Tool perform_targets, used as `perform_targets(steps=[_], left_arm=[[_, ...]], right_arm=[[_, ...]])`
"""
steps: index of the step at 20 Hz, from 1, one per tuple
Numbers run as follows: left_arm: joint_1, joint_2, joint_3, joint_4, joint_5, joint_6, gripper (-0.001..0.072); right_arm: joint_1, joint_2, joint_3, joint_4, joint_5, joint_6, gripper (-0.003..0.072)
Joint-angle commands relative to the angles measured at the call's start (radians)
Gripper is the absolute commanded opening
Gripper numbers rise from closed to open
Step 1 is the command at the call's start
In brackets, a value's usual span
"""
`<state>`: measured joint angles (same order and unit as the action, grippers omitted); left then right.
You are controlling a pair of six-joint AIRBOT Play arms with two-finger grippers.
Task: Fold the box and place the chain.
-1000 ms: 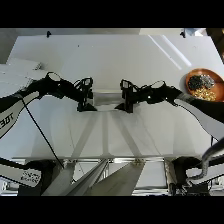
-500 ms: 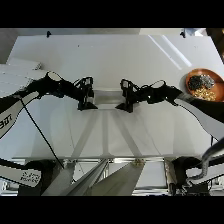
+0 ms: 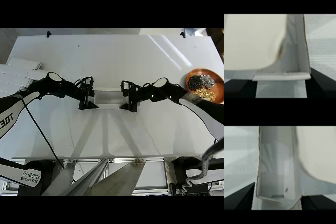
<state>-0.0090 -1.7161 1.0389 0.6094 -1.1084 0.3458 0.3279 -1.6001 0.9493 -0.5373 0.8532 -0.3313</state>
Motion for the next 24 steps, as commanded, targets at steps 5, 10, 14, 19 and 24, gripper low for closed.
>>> perform_targets(steps=[5, 10, 14, 19, 24], left_arm=[[0.001, -0.001, 0.001, 0.007, 0.013, -0.006, 0.0174], [0.001, -0.001, 0.001, 0.007, 0.013, -0.006, 0.0174], [0.001, -0.001, 0.001, 0.007, 0.013, -0.006, 0.0174], [0.001, -0.001, 0.001, 0.007, 0.013, -0.006, 0.0174], [0.001, -0.001, 0.001, 0.007, 0.013, -0.006, 0.0174]], right_arm=[[-0.008, 0.095, -0.001, -0.194, -0.004, 0.152, 0.0602], [-0.077, 0.161, -0.001, -0.235, 0.026, 0.253, 0.0577], [-0.078, 0.239, -0.001, -0.24, 0.204, 0.258, 0.0128], [0.026, 0.261, -0.001, -0.233, 0.176, 0.529, 0.001], [0.126, 0.239, -0.001, -0.103, -0.142, 0.549, 0.0005]])
